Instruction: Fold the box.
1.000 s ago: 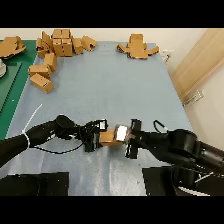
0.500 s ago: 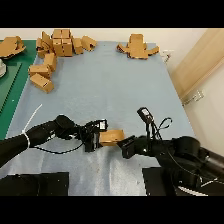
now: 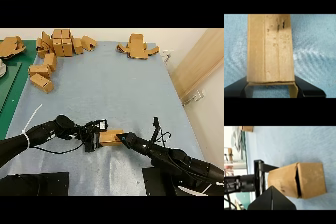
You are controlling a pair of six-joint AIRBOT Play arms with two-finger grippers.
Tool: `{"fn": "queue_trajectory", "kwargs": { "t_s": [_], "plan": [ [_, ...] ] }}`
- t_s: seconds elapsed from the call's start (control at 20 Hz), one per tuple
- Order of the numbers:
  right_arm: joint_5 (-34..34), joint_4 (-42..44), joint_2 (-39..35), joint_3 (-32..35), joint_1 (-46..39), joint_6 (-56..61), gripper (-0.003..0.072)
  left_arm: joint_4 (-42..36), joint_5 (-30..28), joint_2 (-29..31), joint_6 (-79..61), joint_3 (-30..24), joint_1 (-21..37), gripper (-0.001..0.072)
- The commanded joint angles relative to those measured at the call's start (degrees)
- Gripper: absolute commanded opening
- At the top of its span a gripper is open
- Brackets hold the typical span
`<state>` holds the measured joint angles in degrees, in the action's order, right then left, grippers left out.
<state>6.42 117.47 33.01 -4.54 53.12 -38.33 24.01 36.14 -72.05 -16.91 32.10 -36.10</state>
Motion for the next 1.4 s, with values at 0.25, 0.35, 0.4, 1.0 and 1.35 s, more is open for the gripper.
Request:
{"fn": "queue_trajectory", "kwargs": {
  "t_s": [0.25,0.35,0.4,1.0,1.35],
  "plan": [
    [9.0,-12.2,5.5,1.1,3.3,16.1,-0.0007,0.0,0.0,0.0,0.0,0.0,0.0,0.0424],
    [8.9,-13.5,6.0,1.1,4.2,16.9,-0.0007,0.0,0.0,0.0,0.0,0.0,0.0,0.0424],
    [8.6,-13.6,6.1,1.1,4.7,16.9,-0.0007,0.0,0.0,0.0,0.0,0.0,0.0,0.0424],
    [8.1,-13.8,10.7,1.1,5.1,21.4,-0.0007,0.0,0.0,0.0,0.0,0.0,0.0,0.0424],
    [11.8,-21.9,5.1,-0.2,5.1,21.3,-0.0003,0.0,0.0,0.0,0.0,0.0,0.0,0.0424]
  ]
}}
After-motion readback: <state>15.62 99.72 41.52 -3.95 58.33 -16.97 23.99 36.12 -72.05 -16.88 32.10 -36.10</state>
